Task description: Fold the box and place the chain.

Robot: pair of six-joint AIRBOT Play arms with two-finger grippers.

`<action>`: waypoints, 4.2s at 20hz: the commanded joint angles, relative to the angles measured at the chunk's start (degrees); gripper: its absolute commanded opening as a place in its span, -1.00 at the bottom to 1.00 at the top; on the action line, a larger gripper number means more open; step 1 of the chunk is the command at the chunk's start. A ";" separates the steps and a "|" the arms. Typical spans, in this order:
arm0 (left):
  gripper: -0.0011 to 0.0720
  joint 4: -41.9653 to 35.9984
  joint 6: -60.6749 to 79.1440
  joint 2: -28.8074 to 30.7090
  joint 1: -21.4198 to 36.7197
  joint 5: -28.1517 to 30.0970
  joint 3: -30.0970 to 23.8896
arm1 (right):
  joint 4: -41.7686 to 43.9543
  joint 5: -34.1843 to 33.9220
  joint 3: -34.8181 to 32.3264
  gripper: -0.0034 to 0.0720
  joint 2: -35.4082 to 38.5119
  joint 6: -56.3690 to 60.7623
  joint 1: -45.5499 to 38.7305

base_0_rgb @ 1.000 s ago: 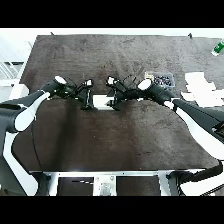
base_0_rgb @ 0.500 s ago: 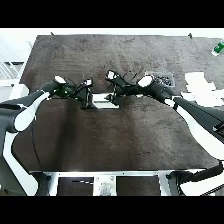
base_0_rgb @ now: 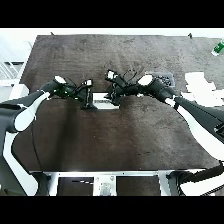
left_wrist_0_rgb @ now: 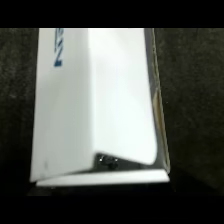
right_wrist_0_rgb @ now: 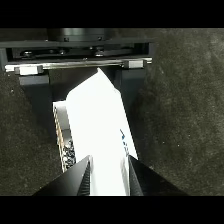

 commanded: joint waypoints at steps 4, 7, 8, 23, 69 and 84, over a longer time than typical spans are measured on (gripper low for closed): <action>0.36 -0.02 -0.04 0.04 0.00 0.17 0.02 | -0.04 0.42 -1.07 -0.24 -1.16 0.07 0.00; 0.36 -0.04 -0.04 0.04 0.00 0.17 0.02 | -0.02 0.42 -1.07 -0.24 -1.40 0.09 0.00; 0.36 -0.04 -0.04 0.04 0.00 0.17 0.02 | -0.02 0.44 -1.07 -0.24 -1.40 0.09 0.00; 0.36 -0.04 -0.04 0.04 0.00 0.17 0.02 | 0.22 11.78 -2.19 -0.02 -3.39 4.63 -0.55; 0.36 -1.84 -0.04 0.04 0.00 0.09 0.02 | -0.90 -28.11 -47.01 -0.88 60.50 28.94 -3.32; -0.93 -3.56 -32.50 11.45 24.06 33.68 0.13 | 0.37 -30.53 -47.84 -0.88 60.46 29.11 -3.32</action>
